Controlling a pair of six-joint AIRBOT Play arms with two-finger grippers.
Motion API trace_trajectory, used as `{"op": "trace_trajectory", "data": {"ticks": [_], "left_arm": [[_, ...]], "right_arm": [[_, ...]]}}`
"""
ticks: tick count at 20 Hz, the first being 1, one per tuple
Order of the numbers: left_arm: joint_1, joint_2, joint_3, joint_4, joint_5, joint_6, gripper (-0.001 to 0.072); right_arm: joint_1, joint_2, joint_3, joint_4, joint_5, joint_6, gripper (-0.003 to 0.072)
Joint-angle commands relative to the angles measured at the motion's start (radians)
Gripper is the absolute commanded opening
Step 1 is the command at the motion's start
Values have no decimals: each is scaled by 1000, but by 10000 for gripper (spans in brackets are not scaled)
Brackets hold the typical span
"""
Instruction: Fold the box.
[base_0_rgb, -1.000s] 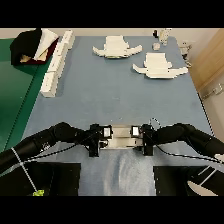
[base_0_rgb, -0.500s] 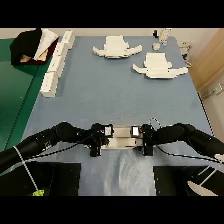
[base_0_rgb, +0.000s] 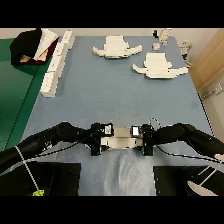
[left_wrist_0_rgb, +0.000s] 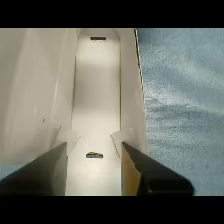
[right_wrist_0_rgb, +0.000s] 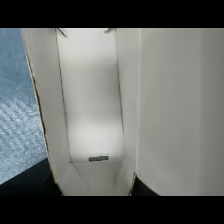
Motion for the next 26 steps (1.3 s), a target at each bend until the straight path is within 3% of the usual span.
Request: {"op": "trace_trajectory", "data": {"ticks": [1, 4, 9, 14, 16, 18, 21, 26], "left_arm": [[2, 7, 1, 41, -3, -65, 10], [2, 47, 13, 217, -42, -373, 14], [2, 194, 108, 702, -332, -1145, 14], [56, 351, 134, 958, -477, -1756, 14], [140, 354, 130, 954, -581, -1822, 14], [227, 354, 106, 904, -602, -1821, 14], [309, 332, 29, 724, -520, -1755, 14], [295, 201, -47, 449, -309, -1630, 13]], "right_arm": [[1, 0, 0, 0, 0, 0, 452], [1, 0, 0, 0, 0, 0, 452], [1, 0, 0, 0, 0, 0, 452], [1, 0, 0, 0, 0, 0, 452], [1, 0, 0, 0, 0, 0, 452], [1, 0, 0, 0, 0, 0, 452], [1, 0, 0, -1, 0, 0, 452], [1, 0, 0, -1, 0, 0, 452]]}}
